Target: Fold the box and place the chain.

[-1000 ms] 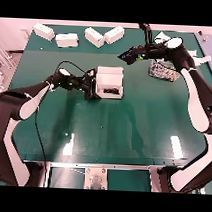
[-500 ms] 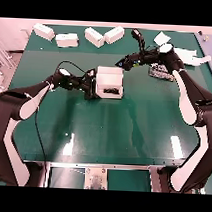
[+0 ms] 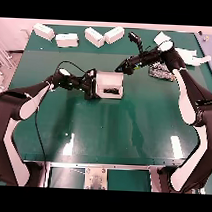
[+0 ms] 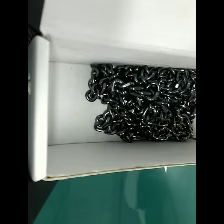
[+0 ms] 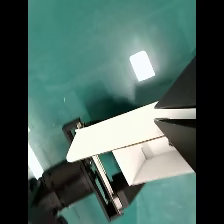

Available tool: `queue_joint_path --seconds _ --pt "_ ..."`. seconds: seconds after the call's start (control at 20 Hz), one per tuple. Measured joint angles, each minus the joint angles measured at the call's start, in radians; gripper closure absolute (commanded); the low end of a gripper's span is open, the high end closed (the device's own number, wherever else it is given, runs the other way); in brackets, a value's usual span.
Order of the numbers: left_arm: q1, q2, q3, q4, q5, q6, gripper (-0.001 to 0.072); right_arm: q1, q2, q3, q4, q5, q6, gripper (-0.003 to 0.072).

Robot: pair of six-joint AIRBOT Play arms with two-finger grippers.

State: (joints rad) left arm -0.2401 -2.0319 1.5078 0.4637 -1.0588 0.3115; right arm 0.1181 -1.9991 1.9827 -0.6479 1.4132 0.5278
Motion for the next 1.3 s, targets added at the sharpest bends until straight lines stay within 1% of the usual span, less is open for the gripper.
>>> queue_joint_path --seconds 0.25,0.3,0.35,0.4,0.5,0.6,0.7,0.85,1.05,1.15,1.3 --pt "0.0 0.0 0.0 0.0 0.0 0.0 0.0245 0.005 0.005 0.056 -0.01 0.139 0.032 0.0604" --pt "0.0 0.0 0.0 0.0 0.0 0.0 0.0245 0.008 0.006 0.061 -0.015 0.173 0.037 0.0649" --pt "0.0 0.0 0.0 0.0 0.0 0.0 0.0245 0.015 0.006 0.064 -0.026 0.202 0.04 0.0677" --pt "0.0 0.0 0.0 0.0 0.0 0.0 0.0245 0.021 0.006 0.066 -0.037 0.222 0.043 0.0677" --pt "0.0 0.0 0.0 0.0 0.0 0.0 0.0245 0.03 0.012 0.069 -0.051 0.245 0.026 0.0677" --pt "0.0 0.0 0.0 0.0 0.0 0.0 0.0245 0.034 0.029 0.07 -0.056 0.237 0.002 0.0678" --pt "0.0 0.0 0.0 0.0 0.0 0.0 0.0245 0.031 0.052 0.071 -0.056 0.161 -0.024 0.068" --pt "0.0 0.0 0.0 0.0 0.0 0.0 0.0245 0.011 0.061 0.071 -0.065 -0.002 -0.062 0.068" --pt "0.0 0.0 0.0 0.0 0.0 0.0 0.0245 -0.023 0.018 0.07 -0.072 -0.165 -0.108 0.068" --pt "0.0 0.0 0.0 0.0 0.0 0.0 0.0245 -0.034 -0.014 0.07 -0.07 -0.216 -0.125 0.068" --pt "0.0 0.0 0.0 0.0 0.0 0.0 0.0245 -0.038 -0.056 0.07 -0.056 -0.253 -0.151 0.068"
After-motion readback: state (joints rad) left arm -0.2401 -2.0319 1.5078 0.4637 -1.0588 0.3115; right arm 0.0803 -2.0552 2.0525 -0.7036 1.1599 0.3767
